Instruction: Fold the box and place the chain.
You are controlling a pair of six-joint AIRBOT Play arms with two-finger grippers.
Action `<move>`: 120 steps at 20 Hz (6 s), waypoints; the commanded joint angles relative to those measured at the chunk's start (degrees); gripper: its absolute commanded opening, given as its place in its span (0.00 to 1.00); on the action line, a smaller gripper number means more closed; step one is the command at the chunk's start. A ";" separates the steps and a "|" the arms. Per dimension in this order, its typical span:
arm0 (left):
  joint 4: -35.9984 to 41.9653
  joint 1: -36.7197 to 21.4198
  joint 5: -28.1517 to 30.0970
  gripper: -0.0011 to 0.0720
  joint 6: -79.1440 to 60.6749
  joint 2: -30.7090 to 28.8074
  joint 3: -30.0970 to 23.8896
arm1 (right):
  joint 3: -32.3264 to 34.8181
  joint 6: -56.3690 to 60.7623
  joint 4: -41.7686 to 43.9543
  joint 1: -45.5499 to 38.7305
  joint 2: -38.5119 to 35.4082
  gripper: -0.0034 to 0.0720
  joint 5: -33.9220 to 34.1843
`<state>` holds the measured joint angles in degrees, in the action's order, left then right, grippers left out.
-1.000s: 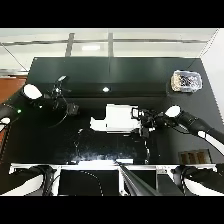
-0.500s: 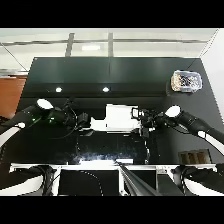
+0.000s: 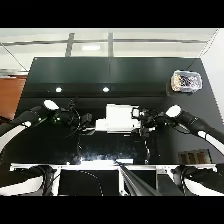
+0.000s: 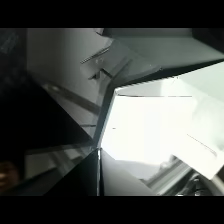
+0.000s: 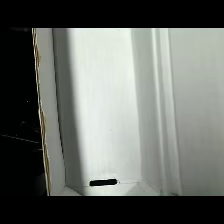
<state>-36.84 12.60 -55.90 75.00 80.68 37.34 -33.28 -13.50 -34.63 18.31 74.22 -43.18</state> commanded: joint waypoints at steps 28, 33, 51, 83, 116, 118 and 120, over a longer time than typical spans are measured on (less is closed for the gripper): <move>1.20 2.27 -4.96 0.53 -7.63 -0.07 8.22 | 0.00 -0.02 0.02 0.02 0.04 0.60 -0.07; 2.62 2.69 -7.08 0.76 -7.32 -1.77 10.23 | 0.00 -0.04 0.02 0.02 0.04 0.59 -0.07; 3.23 9.40 -3.41 0.67 -7.21 -1.64 10.47 | 0.00 -0.04 0.04 0.02 0.04 0.60 -0.07; -21.86 22.16 5.75 0.68 22.80 -0.07 16.59 | 0.00 -0.02 0.04 0.02 0.04 0.60 -0.07; -48.15 33.11 -14.80 0.42 54.86 12.04 34.40 | 0.00 -0.04 0.04 0.02 0.04 0.60 -0.07; -48.17 33.42 -14.82 0.42 55.56 12.76 35.43 | 0.00 -0.02 0.04 0.02 0.04 0.60 -0.07; -47.65 33.64 -14.91 0.42 55.58 13.68 36.17 | 0.00 -0.04 0.04 0.02 0.04 0.60 -0.07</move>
<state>-84.66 45.93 -69.80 129.69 93.06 72.18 -33.28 -13.54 -34.59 18.31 74.24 -43.24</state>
